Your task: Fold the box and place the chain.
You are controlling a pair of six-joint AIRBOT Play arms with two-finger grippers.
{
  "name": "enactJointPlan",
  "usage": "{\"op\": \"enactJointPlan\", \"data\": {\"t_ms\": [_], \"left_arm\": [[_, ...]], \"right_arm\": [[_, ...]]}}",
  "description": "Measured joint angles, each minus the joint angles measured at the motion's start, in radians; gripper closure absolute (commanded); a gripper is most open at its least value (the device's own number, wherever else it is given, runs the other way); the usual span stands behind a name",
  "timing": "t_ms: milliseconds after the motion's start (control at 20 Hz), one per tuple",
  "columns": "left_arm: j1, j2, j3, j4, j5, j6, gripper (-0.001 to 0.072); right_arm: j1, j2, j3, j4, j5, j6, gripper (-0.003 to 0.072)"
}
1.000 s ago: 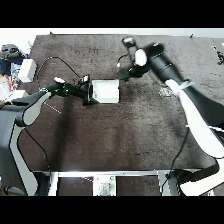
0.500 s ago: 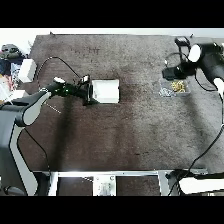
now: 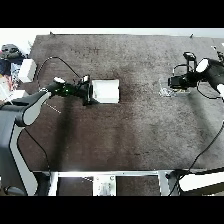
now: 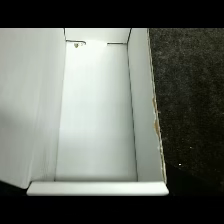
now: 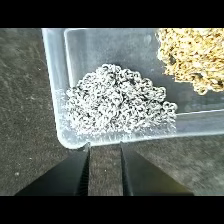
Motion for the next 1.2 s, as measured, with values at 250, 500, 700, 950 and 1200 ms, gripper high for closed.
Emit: {"op": "enactJointPlan", "data": {"t_ms": [250, 500, 700, 950, 1200], "left_arm": [[0.000, 0.000, 0.000, 0.000, 0.000, 0.000, 0.0479], [0.000, 0.000, 0.000, 0.000, 0.000, 0.000, 0.0479], [0.000, 0.000, 0.000, 0.000, 0.000, 0.000, 0.0479], [0.000, 0.000, 0.000, 0.000, 0.000, 0.000, 0.0479], [0.000, 0.000, 0.000, 0.000, 0.000, 0.000, 0.0479]], "right_arm": [[0.017, -0.063, 0.012, 0.014, -0.008, -0.052, 0.0463], [0.029, -0.098, 0.024, -0.021, -0.015, -0.068, 0.0464], [0.032, -0.106, 0.027, -0.061, -0.031, -0.067, 0.0464], [0.032, -0.117, 0.027, -0.086, -0.042, -0.063, 0.0465], [0.032, -0.138, 0.030, -0.090, -0.035, -0.062, 0.0669]]}}
